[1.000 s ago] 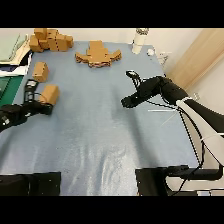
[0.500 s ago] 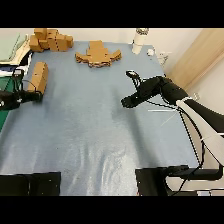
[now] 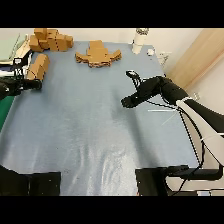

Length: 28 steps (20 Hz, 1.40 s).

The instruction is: Fold the box.

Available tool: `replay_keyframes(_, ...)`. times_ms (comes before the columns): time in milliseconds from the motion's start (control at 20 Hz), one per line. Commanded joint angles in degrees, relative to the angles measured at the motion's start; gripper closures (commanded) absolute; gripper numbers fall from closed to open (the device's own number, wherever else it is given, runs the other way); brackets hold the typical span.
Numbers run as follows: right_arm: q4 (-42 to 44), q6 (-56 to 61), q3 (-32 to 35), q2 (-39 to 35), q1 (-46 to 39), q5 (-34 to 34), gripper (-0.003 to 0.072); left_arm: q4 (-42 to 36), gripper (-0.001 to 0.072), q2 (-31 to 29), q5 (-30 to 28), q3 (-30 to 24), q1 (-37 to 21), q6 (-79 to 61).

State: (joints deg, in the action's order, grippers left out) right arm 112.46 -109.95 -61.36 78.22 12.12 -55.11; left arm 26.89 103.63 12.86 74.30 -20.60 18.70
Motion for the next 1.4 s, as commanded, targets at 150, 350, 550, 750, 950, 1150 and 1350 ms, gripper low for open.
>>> replay_keyframes(150,0.02,0.02,-0.04,0.04,0.02,0.02,0.0683,0.57,0.0181,2.21,0.09,2.16,-0.22,0.22)
replay_keyframes(350,0.02,0.02,-0.04,0.04,0.02,0.0,0.0683,0.57,0.0182,2.21,0.76,2.16,-0.2,0.22)
replay_keyframes(550,0.0,0.02,-0.04,0.04,0.02,0.02,0.0683,0.52,0.0139,2.21,0.83,2.16,-0.22,0.26)
replay_keyframes(750,0.02,0.02,-0.04,0.04,0.02,0.0,0.0683,0.37,0.0002,1.05,2.6,2.16,-0.26,0.46)
replay_keyframes(950,0.02,0.02,-0.04,0.04,0.02,0.0,0.0682,1.44,0.0002,-2.49,8.79,2.16,-2.78,2.8)
replay_keyframes(1150,0.02,0.02,-0.04,0.04,0.02,0.02,0.0682,14.05,0.0002,-8.35,22.18,2.16,-6.88,14.51)
replay_keyframes(1350,0.0,0.02,-0.04,0.04,0.02,0.0,0.0683,14.58,0.0004,-13.84,37.0,2.16,-6.78,16.55)
